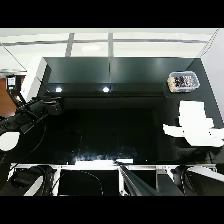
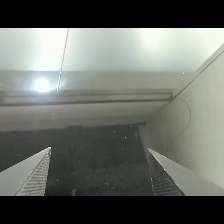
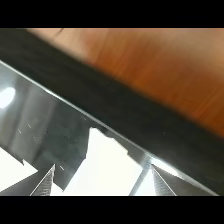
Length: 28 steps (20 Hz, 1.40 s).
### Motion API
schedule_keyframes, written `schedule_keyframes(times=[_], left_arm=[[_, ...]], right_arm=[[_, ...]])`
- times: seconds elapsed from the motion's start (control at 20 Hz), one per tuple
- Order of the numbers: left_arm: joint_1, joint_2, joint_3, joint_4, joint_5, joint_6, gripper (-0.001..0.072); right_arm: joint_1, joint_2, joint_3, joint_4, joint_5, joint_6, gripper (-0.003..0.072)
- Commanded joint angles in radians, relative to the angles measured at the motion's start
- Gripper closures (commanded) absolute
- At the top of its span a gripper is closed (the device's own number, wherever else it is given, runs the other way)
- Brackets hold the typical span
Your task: Fold the box and place the chain.
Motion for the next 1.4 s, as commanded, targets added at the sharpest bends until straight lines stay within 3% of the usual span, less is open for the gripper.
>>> schedule_keyframes(times=[0.0, 0.2, 0.6, 0.65, 0.75, 0.8, 0.85, 1.1, 1.35], left_arm=[[-0.002, -0.023, 0.001, -0.001, 0.000, 0.000, 0.0001], [-0.002, -0.048, 0.001, -0.031, 0.000, -0.001, 0.0001], [-0.002, -0.067, 0.001, -0.047, -0.041, -0.001, 0.0001], [-0.002, -0.067, 0.001, -0.047, -0.053, -0.001, 0.0001], [-0.002, -0.067, 0.001, -0.047, -0.072, -0.001, 0.0001], [-0.002, -0.067, 0.001, -0.047, -0.076, 0.000, 0.0002], [-0.002, -0.067, 0.001, -0.047, -0.077, 0.000, 0.0001], [-0.002, -0.067, 0.001, -0.050, -0.078, -0.001, 0.0002], [-0.002, -0.067, 0.001, -0.050, -0.082, -0.001, 0.0008]], right_arm=[[-0.146, -0.227, 0.167, 0.101, 0.278, -0.185, -0.0009], [-0.119, -0.384, 0.298, 0.166, 0.509, -0.266, -0.0009], [0.072, -0.482, 0.328, 0.051, 0.554, -0.276, 0.0018], [0.087, -0.482, 0.334, 0.031, 0.559, -0.275, 0.0150], [0.106, -0.482, 0.335, 0.034, 0.564, -0.283, 0.0203], [0.114, -0.482, 0.335, 0.034, 0.567, -0.290, 0.0520], [0.122, -0.482, 0.335, 0.034, 0.570, -0.304, 0.0673], [0.171, -0.463, 0.313, 0.117, 0.600, -0.347, 0.0676], [0.274, -0.380, 0.208, 0.239, 0.554, -0.320, 0.0677]])
